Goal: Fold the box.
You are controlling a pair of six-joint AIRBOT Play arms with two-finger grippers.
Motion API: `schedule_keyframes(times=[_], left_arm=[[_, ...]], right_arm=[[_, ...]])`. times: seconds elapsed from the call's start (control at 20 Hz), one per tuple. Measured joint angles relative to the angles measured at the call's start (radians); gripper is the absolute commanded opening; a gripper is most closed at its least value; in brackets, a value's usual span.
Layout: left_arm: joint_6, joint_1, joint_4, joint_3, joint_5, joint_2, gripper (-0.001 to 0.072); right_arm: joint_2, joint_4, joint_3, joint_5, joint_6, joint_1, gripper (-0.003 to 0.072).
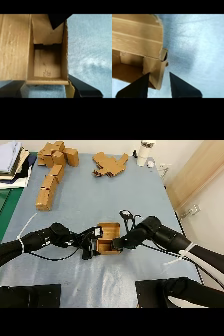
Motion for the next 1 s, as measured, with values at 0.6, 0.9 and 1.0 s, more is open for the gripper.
schedule_keyframes(times=[0.6,0.9,1.0], left_arm=[[0.000,0.000,0.000,0.000,0.000,0.000,0.0552],[0.000,0.000,-0.001,0.000,0.000,0.000,0.0552],[-0.001,0.000,0.000,0.000,-0.001,0.000,0.0553]], right_arm=[[-0.247,-0.235,0.214,-0.246,0.270,0.159,0.0396],[-0.289,-0.260,0.226,-0.280,0.292,0.166,0.0151],[-0.296,-0.242,0.227,-0.266,0.292,0.166,0.0011]])
